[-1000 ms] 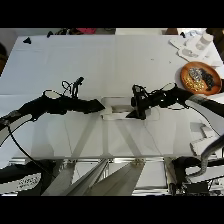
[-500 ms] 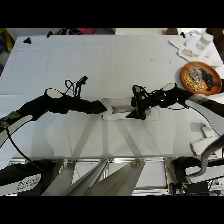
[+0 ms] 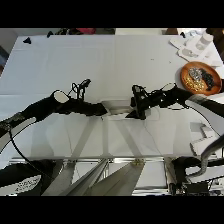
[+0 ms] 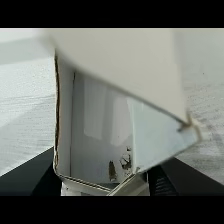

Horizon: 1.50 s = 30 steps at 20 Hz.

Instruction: Fold the box and place the chain.

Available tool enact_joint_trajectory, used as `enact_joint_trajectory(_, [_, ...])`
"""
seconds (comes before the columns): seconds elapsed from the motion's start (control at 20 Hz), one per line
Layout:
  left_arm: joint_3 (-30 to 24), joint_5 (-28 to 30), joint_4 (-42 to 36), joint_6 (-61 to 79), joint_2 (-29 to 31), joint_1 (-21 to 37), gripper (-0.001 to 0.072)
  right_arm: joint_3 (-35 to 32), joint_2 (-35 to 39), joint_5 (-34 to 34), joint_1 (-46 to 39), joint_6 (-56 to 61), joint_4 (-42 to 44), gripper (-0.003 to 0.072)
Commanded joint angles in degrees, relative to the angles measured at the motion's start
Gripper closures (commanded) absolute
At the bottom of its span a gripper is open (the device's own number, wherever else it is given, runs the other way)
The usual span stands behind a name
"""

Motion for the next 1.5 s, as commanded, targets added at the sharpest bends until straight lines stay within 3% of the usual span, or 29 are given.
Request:
enact_joint_trajectory(0.0, [0.48,-0.46,0.85,-1.46,0.07,-0.15,0.0249,0.04,-0.02,-0.09,-0.04,0.00,-0.17,0.0254])
enact_joint_trajectory(0.25, [5.57,-3.23,3.89,-6.49,0.04,-0.17,0.0255,0.04,-0.02,-0.07,-0.04,0.00,-0.20,0.0254])
enact_joint_trajectory(0.4, [7.58,-5.40,12.33,-15.56,0.04,-0.81,0.0272,0.04,-0.02,-0.09,-0.04,0.02,-0.20,0.0254])
enact_joint_trajectory(0.65, [10.29,-7.06,30.27,-32.26,-0.26,-6.56,0.0272,0.04,-0.02,-0.07,-0.04,0.02,-0.20,0.0254])
enact_joint_trajectory(0.8, [15.19,-11.85,39.23,-40.81,-1.95,-9.27,0.0273,0.04,-0.02,-0.07,-0.04,0.02,-0.20,0.0254])
enact_joint_trajectory(1.05, [20.85,-14.78,41.05,-49.42,-6.14,-12.00,0.0290,0.04,-0.02,-0.09,-0.04,0.00,-0.20,0.0254])
enact_joint_trajectory(1.45, [22.05,-12.55,42.07,-57.83,-8.28,-14.60,0.0293,0.04,-0.02,-0.09,-0.04,0.02,-0.20,0.0254])
